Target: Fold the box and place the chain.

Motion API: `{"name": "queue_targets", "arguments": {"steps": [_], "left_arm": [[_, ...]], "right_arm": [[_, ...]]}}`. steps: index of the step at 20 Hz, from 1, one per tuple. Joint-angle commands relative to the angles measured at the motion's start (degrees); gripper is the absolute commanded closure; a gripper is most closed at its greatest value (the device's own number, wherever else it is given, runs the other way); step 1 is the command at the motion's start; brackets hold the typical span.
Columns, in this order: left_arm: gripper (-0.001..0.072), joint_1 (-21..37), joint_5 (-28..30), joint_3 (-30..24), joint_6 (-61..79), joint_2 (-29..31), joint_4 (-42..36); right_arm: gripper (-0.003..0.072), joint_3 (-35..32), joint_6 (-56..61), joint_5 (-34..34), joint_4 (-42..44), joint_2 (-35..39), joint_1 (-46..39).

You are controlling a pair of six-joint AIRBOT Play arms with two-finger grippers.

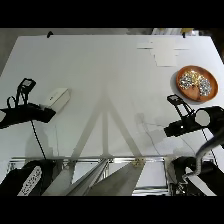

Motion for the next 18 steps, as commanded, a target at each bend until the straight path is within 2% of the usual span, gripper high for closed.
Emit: {"name": "queue_targets", "arguments": {"steps": [1, 2, 6, 7, 8, 9, 13, 18], "left_arm": [[0.0487, 0.92, -0.13, -3.91, -2.51, -0.22, 1.66], [0.0396, 0.92, -0.15, -4.81, -2.51, -0.22, 1.68], [0.0359, 0.92, -0.63, -5.33, -2.62, -0.2, 2.36], [0.0309, 0.92, -0.9, -5.33, -2.6, -0.2, 2.51], [0.0126, 0.9, -1.25, -5.33, -2.64, -0.17, 2.49], [0.001, 0.9, -1.44, -5.33, -3.69, -0.07, 2.51], [0.0014, 0.85, -3.76, -5.33, -4.13, 1.22, 2.49], [0.0015, 0.85, -6.34, -5.33, -4.11, 12.74, 3.45]], "right_arm": [[0.067, -0.04, 0.0, -0.02, 0.02, -0.04, -0.02], [0.067, -0.04, 0.0, -0.02, 0.02, -0.02, -0.02], [0.067, -0.04, 0.0, 0.0, 0.02, -0.02, -0.02], [0.067, -0.04, 0.0, -0.02, 0.02, -0.02, -0.02], [0.067, -0.04, 0.0, 0.0, 0.02, -0.04, -0.02], [0.067, -0.04, 0.0, -0.02, 0.02, -0.04, -0.02], [0.067, -0.04, 0.0, 0.0, 0.02, -0.02, -0.02], [0.067, -0.04, 0.0, -0.02, 0.02, -0.02, -0.02]]}}
